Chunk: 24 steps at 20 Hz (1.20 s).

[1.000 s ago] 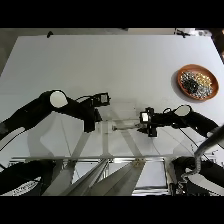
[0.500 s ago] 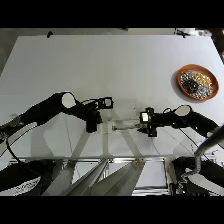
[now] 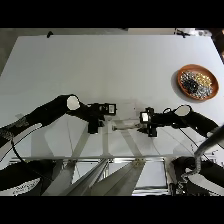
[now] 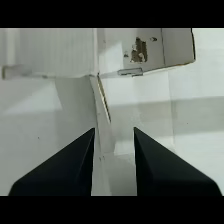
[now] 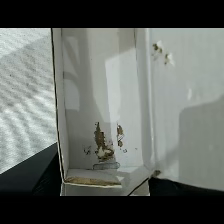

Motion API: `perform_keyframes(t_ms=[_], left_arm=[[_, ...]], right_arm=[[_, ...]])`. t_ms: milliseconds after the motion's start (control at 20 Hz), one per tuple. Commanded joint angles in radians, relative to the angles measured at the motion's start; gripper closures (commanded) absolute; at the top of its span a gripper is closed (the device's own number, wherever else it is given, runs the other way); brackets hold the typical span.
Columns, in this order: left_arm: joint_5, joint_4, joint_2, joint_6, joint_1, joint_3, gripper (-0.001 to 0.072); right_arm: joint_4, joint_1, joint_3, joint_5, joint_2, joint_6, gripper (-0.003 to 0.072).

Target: Fold the box and place the chain.

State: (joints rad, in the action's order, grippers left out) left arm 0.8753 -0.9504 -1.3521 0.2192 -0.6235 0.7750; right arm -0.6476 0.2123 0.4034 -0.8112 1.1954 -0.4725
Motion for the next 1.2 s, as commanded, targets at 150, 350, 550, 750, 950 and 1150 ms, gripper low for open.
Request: perform_keyframes(t_ms=[150, 350, 550, 750, 950, 1150], left_arm=[[-0.03, -0.001, -0.036, -0.041, -0.032, 0.0, 0.0448], [-0.018, 0.008, -0.061, -0.111, -0.061, 0.0, 0.051], [-0.052, 0.027, -0.063, -0.145, -0.077, 0.0, 0.056], [-0.082, 0.057, -0.063, -0.145, -0.077, 0.0, 0.0576], [-0.085, 0.109, -0.062, -0.153, -0.087, 0.0, 0.0576], [-0.094, 0.117, -0.061, -0.153, -0.097, 0.0, 0.0575]], right_arm=[[0.0, 0.001, 0.0, 0.0, -0.001, 0.0, 0.0285], [0.0, 0.001, 0.0, 0.0, -0.001, 0.0, 0.0285], [0.0, 0.001, 0.0, 0.0, -0.001, 0.0, 0.0285], [0.0, 0.001, 0.0, 0.0, -0.001, 0.0, 0.0285], [0.0, 0.001, 0.0, 0.0, -0.001, 0.0, 0.0285], [0.0, 0.001, 0.0, 0.0, -0.001, 0.0, 0.0285]])
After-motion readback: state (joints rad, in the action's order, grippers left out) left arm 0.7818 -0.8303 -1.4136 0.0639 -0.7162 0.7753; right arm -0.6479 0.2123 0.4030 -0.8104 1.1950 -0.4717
